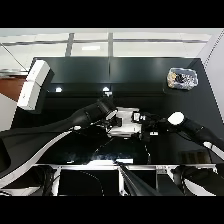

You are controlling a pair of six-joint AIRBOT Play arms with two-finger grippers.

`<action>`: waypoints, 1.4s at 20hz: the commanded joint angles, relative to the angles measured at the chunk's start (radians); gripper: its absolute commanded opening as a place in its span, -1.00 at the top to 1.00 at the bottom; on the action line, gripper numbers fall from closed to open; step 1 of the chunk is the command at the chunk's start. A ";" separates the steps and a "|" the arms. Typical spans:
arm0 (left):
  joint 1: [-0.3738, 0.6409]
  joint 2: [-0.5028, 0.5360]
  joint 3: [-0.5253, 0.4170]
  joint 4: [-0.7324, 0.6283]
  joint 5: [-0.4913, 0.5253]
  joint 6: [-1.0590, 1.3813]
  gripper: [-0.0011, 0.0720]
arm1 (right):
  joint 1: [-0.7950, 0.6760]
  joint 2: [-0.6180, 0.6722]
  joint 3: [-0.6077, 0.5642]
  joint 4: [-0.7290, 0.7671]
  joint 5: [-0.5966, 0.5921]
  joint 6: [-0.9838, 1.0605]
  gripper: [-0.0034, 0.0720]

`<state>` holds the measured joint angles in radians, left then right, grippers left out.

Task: Fold the box and place the chain.

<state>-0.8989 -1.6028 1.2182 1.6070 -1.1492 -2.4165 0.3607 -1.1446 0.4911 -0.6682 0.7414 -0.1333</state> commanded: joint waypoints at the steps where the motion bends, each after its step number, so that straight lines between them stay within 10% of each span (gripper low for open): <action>1: 0.008 0.005 0.001 0.001 -0.009 0.000 0.90 | -0.041 0.079 0.001 -0.045 0.026 0.026 -0.92; 9: 0.007 0.003 0.001 0.005 -0.011 0.001 0.90 | -0.059 0.108 0.001 -0.193 0.077 0.024 -0.91; 18: 0.007 0.003 0.001 0.007 -0.011 0.001 0.90 | 0.035 0.058 0.001 -0.084 -0.005 0.088 0.57; 28: 0.007 0.002 0.001 0.007 -0.008 0.001 0.90 | 0.067 0.039 0.001 0.018 -0.054 0.133 0.57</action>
<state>-0.8913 -1.6005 1.2182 1.6150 -1.1606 -2.4149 0.4133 -1.0981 0.4911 -0.6746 0.7063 -0.0101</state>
